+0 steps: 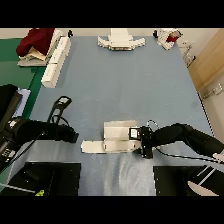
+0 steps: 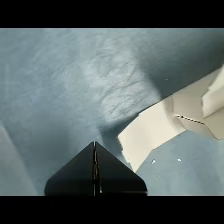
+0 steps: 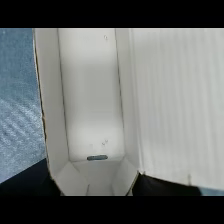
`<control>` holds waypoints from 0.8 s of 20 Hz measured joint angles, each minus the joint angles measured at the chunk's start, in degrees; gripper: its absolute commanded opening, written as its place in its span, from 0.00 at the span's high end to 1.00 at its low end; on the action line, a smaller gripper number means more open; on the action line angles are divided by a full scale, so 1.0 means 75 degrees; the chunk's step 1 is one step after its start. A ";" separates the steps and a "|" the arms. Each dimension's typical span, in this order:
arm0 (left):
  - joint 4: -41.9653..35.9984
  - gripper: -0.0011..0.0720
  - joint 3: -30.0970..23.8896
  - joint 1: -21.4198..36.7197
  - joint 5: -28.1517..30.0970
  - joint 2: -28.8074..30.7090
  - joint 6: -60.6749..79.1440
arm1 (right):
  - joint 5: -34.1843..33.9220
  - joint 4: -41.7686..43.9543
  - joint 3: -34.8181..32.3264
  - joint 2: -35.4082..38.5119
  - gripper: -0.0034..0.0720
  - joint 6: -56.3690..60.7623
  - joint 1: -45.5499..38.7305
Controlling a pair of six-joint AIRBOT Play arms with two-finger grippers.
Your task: Fold the box.
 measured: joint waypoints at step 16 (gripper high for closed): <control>-0.4130 0.97 -0.1888 0.1848 0.0114 -0.1306 0.1763 | 0.0000 -0.0003 0.0000 0.0000 0.25 0.0000 0.0000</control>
